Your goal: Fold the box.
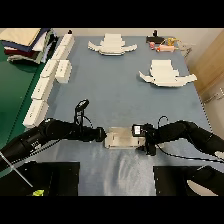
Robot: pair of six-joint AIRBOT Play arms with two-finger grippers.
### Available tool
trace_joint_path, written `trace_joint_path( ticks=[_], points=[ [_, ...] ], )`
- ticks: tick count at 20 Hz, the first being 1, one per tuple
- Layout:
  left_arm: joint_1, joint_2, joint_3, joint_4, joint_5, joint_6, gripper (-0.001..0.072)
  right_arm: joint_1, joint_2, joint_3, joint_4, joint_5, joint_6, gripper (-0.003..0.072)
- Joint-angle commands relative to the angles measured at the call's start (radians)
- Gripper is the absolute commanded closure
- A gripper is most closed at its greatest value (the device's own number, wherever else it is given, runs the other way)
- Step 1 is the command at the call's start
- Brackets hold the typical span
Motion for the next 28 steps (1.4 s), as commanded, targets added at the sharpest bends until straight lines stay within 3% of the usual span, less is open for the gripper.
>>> trace_joint_path(
  ticks=[1, 9, 14, 18, 19, 25, 28],
  points=[
    [0.0, -0.019, 0.0, -0.028, 0.0, 0.003, 0.0253, 0.001, 0.0, 0.0, 0.0, 0.0, 0.0, 0.016],
    [-0.043, -0.099, 0.035, -0.045, 0.001, -0.007, 0.0254, 0.001, 0.0, 0.0, 0.0, 0.0, 0.0, 0.016],
    [-0.159, -0.197, 0.129, 0.151, 0.009, -0.255, 0.0255, 0.001, 0.0, 0.0, 0.0, 0.0, 0.0, 0.016],
    [-0.251, -0.287, 0.232, 0.349, -0.06, -0.474, 0.0257, 0.001, 0.0, 0.0, 0.0, 0.0, 0.0, 0.016],
    [-0.27, -0.309, 0.261, 0.406, -0.094, -0.531, 0.0294, 0.001, 0.0, 0.0, 0.0, 0.0, 0.0, 0.016],
    [-0.368, -0.416, 0.411, 0.646, -0.274, -0.805, 0.0295, 0.001, 0.0, 0.0, 0.0, 0.0, 0.0, 0.016],
    [-0.42, -0.477, 0.475, 0.69, -0.357, -0.857, 0.0295, 0.001, 0.0, 0.0, 0.0, 0.0, 0.0, 0.016]
  ],
)
